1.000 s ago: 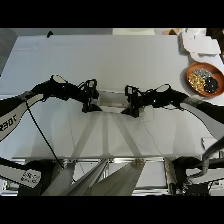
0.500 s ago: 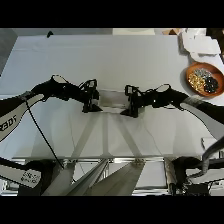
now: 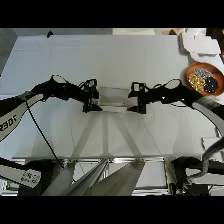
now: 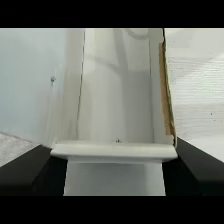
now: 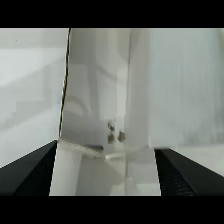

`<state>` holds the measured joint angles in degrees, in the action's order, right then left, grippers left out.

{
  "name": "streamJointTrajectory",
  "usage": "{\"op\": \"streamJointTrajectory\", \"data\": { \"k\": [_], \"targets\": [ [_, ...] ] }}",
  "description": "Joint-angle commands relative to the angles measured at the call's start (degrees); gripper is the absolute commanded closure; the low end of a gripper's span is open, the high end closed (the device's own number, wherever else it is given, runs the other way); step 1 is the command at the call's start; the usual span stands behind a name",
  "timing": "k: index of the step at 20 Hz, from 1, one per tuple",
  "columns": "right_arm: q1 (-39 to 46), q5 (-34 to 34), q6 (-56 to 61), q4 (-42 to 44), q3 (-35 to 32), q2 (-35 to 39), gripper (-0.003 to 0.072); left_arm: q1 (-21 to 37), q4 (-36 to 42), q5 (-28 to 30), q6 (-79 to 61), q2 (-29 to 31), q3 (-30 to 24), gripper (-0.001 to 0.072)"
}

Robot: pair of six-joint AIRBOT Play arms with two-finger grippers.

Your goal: Fold the box and place the chain.

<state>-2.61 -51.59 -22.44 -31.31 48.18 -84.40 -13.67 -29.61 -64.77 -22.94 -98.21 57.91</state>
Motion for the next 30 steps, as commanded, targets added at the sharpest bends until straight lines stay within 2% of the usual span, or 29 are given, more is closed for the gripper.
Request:
{"op": "streamJointTrajectory", "data": {
  "k": [1, 5, 6, 7, 8, 9, 12, 15, 17, 19, 22, 25, 28, 30],
  "targets": [
    [3.85, -0.42, 5.31, -8.00, 0.07, 4.33, 0.0041, 0.00, 0.00, 0.00, 0.02, -0.04, -0.02, 0.0365],
    [6.56, -4.57, 9.25, -9.38, 0.07, 10.01, 0.0050, 0.00, 0.00, -0.02, 0.02, -0.04, -0.02, 0.0365],
    [6.49, -5.18, 12.26, -9.18, 0.07, 11.39, 0.0075, 0.00, 0.00, -0.04, 0.02, -0.04, -0.02, 0.0365],
    [6.23, -6.78, 15.52, -8.33, 0.07, 12.50, 0.0295, 0.00, 0.00, -0.02, 0.02, -0.04, -0.02, 0.0365],
    [6.08, -9.55, 17.62, -7.39, 0.07, 13.31, 0.0608, 0.00, 0.00, -0.02, 0.02, -0.04, -0.02, 0.0365],
    [6.05, -12.61, 18.08, -6.60, 0.07, 13.79, 0.0673, 0.00, 0.02, -0.07, 0.02, -0.04, -0.02, 0.0365],
    [5.44, -14.84, 21.79, -3.69, 0.07, 13.90, 0.0673, 0.00, 0.00, -0.17, 0.02, -0.04, -0.02, 0.0365],
    [2.80, -13.11, 27.56, -2.71, 0.07, 13.60, 0.0679, 0.00, 0.00, -0.17, 0.02, -0.04, -0.02, 0.0365],
    [0.44, -8.28, 28.57, -1.36, 0.07, 12.09, 0.0681, 0.00, 0.00, -0.17, 0.02, -0.04, -0.02, 0.0365],
    [-1.03, -2.03, 28.39, 4.00, 0.07, 9.60, 0.0681, 0.00, 0.02, -0.17, 0.02, -0.04, -0.02, 0.0365],
    [-0.04, 5.05, 25.90, 18.80, 0.07, 5.05, 0.0681, 0.00, 0.00, -0.20, 0.02, -0.04, -0.02, 0.0365],
    [0.59, 5.86, 21.86, 28.11, 0.09, -1.33, 0.0681, 0.00, 0.00, -0.17, 0.02, -0.04, -0.02, 0.0365],
    [0.57, 5.75, 21.94, 29.14, 0.07, -6.73, 0.0680, 0.00, 0.02, -0.17, 0.02, -0.04, -0.02, 0.0365],
    [0.59, 4.22, 21.88, 28.96, 0.07, -7.30, 0.0680, 0.00, 0.02, -0.20, 0.02, -0.04, -0.02, 0.0365]
  ]
}}
